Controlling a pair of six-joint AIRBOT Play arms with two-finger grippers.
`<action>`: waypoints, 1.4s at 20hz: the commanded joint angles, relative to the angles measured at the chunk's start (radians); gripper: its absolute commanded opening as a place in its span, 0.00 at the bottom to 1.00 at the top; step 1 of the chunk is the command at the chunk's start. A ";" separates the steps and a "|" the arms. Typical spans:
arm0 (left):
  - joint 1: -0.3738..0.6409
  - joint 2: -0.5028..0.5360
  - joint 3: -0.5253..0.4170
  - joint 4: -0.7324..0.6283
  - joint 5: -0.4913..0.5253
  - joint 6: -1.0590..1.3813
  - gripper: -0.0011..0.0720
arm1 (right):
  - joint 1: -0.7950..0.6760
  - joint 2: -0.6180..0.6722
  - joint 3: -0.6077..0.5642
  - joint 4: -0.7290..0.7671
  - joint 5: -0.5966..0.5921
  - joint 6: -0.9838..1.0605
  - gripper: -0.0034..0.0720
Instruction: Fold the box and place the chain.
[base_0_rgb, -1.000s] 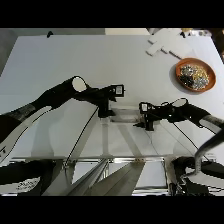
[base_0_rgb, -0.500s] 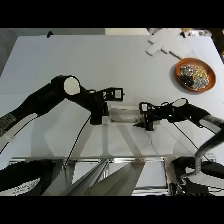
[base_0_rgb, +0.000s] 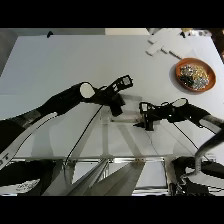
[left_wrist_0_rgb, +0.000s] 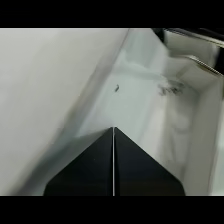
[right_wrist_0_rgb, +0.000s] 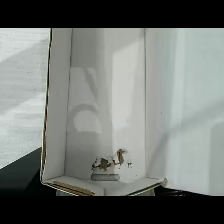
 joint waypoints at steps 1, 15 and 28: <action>-0.003 -0.079 0.001 -0.081 0.173 -0.089 0.02 | 0.000 0.001 0.000 -0.001 0.000 -0.003 0.49; 0.031 0.137 0.001 0.215 -0.116 -0.188 0.02 | 0.000 0.001 0.000 -0.001 0.000 -0.003 0.49; 0.031 0.071 -0.093 0.463 -0.404 -0.049 0.04 | 0.000 0.001 0.000 -0.001 0.000 -0.003 0.49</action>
